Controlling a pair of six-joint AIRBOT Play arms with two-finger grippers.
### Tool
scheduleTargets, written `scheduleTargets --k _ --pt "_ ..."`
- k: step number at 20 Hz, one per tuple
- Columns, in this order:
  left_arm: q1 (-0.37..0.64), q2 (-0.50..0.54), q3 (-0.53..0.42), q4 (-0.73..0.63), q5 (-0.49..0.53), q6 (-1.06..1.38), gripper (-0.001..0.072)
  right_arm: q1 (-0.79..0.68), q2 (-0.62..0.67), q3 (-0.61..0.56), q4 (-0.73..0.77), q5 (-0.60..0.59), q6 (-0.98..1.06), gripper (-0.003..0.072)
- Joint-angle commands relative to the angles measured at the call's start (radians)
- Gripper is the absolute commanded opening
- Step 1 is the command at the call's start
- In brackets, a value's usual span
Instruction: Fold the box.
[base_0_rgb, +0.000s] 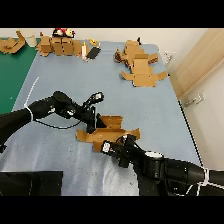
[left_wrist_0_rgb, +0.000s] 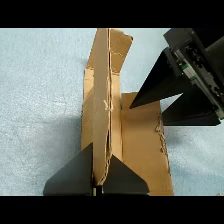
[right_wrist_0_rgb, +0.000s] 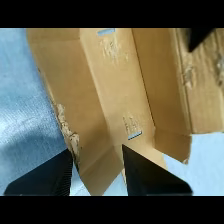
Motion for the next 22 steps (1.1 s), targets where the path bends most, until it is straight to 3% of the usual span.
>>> scheduleTargets --k 1,12,14,17,22 --pt "-0.001 0.0 0.0 0.0 0.0 0.0 0.0011 0.002 -0.001 0.016 -0.044 0.007 0.061 0.0455" --pt "-0.001 0.0 0.0 0.0 0.0 0.0 0.0012 0.001 -0.001 0.038 -0.03 0.026 0.097 0.0465" --pt "-0.001 0.0 0.0 0.0 0.0 0.0 0.0011 -0.018 -0.001 0.038 -0.045 0.025 0.095 0.072" --pt "-0.001 0.0 0.0 0.0 0.0 0.0 0.0011 -0.116 -0.001 0.038 0.039 0.074 0.037 0.072" --pt "-0.001 0.0 0.0 0.0 0.0 0.0 0.0011 -0.274 0.031 0.038 0.311 0.145 -0.389 0.072"
